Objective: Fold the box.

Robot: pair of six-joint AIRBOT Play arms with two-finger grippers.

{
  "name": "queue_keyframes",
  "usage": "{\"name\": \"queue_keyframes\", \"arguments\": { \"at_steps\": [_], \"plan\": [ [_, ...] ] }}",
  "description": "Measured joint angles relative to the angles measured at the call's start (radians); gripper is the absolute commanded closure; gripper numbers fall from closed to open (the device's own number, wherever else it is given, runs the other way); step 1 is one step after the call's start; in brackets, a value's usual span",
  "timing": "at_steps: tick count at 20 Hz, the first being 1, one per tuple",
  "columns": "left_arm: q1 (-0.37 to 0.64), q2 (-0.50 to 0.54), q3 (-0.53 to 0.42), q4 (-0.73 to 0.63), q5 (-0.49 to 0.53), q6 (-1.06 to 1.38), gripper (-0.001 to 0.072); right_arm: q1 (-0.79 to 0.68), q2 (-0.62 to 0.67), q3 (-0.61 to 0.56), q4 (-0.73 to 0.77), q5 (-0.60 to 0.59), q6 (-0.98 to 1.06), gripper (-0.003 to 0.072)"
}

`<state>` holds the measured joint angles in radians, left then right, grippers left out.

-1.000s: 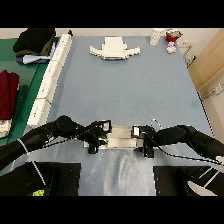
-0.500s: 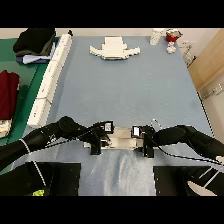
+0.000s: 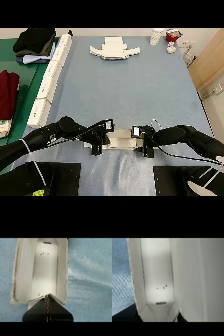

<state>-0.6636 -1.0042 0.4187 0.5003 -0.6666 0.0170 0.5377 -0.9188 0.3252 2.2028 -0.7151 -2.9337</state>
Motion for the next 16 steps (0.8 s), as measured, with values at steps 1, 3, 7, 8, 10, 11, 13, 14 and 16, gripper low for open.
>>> {"name": "queue_keyframes", "arguments": {
  "at_steps": [1,3,7,8,10,11,13,14,16],
  "plan": [
    [0.000,0.001,0.000,0.005,-0.001,-0.026,0.0694,0.000,0.000,0.000,0.000,0.000,0.000,0.0226],
    [0.000,0.013,0.004,0.042,-0.002,-0.129,0.0694,0.000,0.000,0.000,0.000,0.000,0.000,0.0227],
    [0.048,0.079,0.024,0.198,-0.058,-0.568,0.0694,0.000,0.000,0.000,0.000,0.000,0.000,0.0226],
    [0.073,0.103,0.027,0.251,-0.090,-0.688,0.0694,0.000,0.000,0.000,0.000,0.000,0.000,0.0227],
    [0.136,0.155,0.032,0.346,-0.137,-0.892,0.0694,0.000,0.000,0.000,0.000,0.000,0.000,0.0227],
    [0.175,0.181,0.034,0.392,-0.173,-0.978,0.0694,0.000,0.000,0.000,0.000,0.000,0.000,0.0226],
    [0.261,0.224,0.036,0.466,-0.222,-1.114,0.0694,0.000,0.000,0.000,0.000,0.000,0.000,0.0226],
    [0.305,0.239,0.036,0.494,-0.248,-1.167,0.0694,0.000,0.000,0.000,0.000,0.000,0.000,0.0226],
    [0.397,0.254,0.031,0.533,-0.295,-1.252,0.0694,0.000,0.000,0.000,0.000,0.000,0.000,0.0226]
  ]
}}
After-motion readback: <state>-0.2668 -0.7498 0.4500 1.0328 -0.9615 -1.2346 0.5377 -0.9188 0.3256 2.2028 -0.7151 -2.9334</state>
